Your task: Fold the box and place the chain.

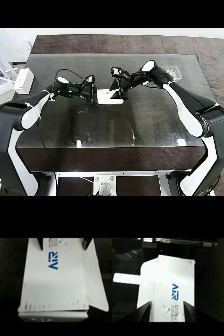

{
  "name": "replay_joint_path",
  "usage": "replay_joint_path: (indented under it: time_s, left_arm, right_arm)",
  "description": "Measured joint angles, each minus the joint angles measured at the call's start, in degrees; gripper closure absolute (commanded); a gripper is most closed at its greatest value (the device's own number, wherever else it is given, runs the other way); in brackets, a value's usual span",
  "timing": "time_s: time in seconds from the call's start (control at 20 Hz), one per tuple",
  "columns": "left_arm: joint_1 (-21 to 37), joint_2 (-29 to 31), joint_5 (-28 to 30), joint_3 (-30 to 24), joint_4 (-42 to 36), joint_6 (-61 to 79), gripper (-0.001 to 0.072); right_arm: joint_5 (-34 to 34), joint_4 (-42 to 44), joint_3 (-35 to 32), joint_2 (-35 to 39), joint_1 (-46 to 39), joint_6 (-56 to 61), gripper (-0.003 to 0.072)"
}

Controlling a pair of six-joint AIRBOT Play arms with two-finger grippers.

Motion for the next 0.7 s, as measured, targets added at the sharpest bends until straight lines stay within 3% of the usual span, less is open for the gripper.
replay_joint_path:
  time_s: [0.3, 0.55, 0.7]
  left_arm:
    - [0.02, 0.0, 0.0, 0.0, 0.0, -0.07, 0.0262]
    - [0.02, 0.0, -0.02, 0.0, 0.0, -0.09, 0.0262]
    - [0.02, 0.0, -0.02, 0.0, 0.02, -0.07, 0.0262]
  right_arm:
    - [-1.51, -0.26, 0.0, 0.92, 0.02, 0.0, 0.0197]
    - [-2.58, -0.24, 0.0, 2.34, 0.0, -0.11, 0.0303]
    - [-2.86, -0.24, 0.0, 2.93, -0.02, -0.17, 0.0421]
